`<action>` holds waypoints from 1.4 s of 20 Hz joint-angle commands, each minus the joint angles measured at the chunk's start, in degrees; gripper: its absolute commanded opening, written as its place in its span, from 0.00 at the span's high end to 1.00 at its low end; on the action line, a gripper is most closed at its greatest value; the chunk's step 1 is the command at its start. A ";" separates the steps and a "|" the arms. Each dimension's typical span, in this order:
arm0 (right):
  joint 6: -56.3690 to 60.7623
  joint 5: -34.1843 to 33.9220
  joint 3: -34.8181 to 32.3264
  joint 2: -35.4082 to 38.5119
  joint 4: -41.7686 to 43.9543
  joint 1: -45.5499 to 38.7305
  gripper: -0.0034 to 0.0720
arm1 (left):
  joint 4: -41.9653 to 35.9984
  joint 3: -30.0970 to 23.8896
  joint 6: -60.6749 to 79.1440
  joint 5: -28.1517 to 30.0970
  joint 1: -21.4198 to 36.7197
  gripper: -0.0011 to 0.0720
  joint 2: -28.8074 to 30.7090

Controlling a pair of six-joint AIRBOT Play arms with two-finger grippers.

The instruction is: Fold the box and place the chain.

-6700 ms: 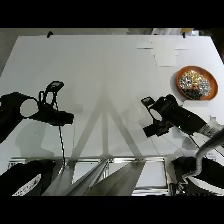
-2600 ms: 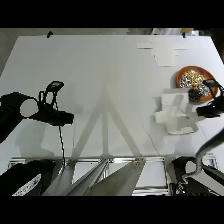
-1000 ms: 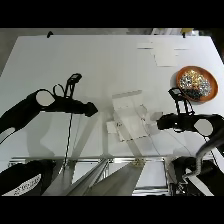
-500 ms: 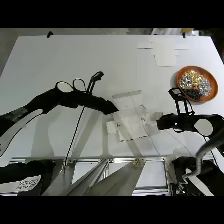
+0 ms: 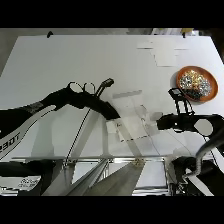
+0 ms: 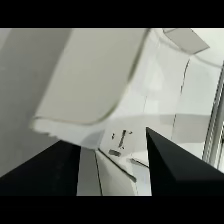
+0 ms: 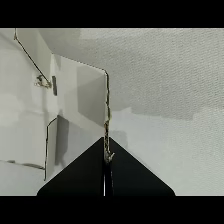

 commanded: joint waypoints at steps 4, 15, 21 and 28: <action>0.00 0.07 -0.02 0.02 0.04 0.07 0.93 | -0.42 0.13 6.58 3.15 -1.53 0.57 -0.85; 0.00 0.81 -0.02 0.04 0.81 0.07 0.93 | -0.94 0.13 23.71 4.37 -1.55 0.98 -0.66; -1.79 5.68 2.93 0.85 5.16 0.07 0.52 | -0.33 0.13 25.38 3.98 -1.86 0.99 1.44; -3.54 12.26 9.77 7.37 -0.74 0.07 0.52 | 10.80 -3.74 21.29 9.05 -8.31 1.00 11.61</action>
